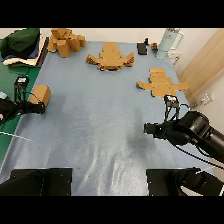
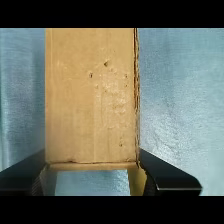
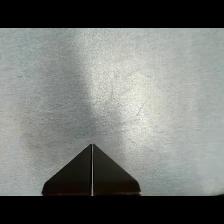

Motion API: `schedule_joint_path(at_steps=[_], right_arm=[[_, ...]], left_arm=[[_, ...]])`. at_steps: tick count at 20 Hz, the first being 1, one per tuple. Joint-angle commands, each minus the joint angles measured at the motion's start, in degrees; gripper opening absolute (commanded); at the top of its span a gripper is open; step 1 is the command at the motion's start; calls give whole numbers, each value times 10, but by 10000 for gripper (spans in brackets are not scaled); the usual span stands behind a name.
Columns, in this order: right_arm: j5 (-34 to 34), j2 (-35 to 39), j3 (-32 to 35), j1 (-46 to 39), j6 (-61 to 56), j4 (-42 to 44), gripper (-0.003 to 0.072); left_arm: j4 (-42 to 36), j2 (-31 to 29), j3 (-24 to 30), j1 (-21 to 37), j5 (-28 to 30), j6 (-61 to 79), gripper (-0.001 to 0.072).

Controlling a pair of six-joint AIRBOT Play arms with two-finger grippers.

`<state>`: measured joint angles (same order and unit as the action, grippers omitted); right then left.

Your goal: Fold the box.

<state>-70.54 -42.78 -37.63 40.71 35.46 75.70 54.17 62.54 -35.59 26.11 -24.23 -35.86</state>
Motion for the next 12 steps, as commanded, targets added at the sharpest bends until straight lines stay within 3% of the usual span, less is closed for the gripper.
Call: schedule_joint_path(at_steps=[1,5,12], right_arm=[[0,0,0,0,0,0,6],[0,0,0,0,0,0,6],[0,0,0,0,0,0,6]], left_arm=[[-4,18,0,-1,-19,-3,528],[-4,54,0,-1,-29,-4,528],[-4,56,0,-1,-28,-4,528]])
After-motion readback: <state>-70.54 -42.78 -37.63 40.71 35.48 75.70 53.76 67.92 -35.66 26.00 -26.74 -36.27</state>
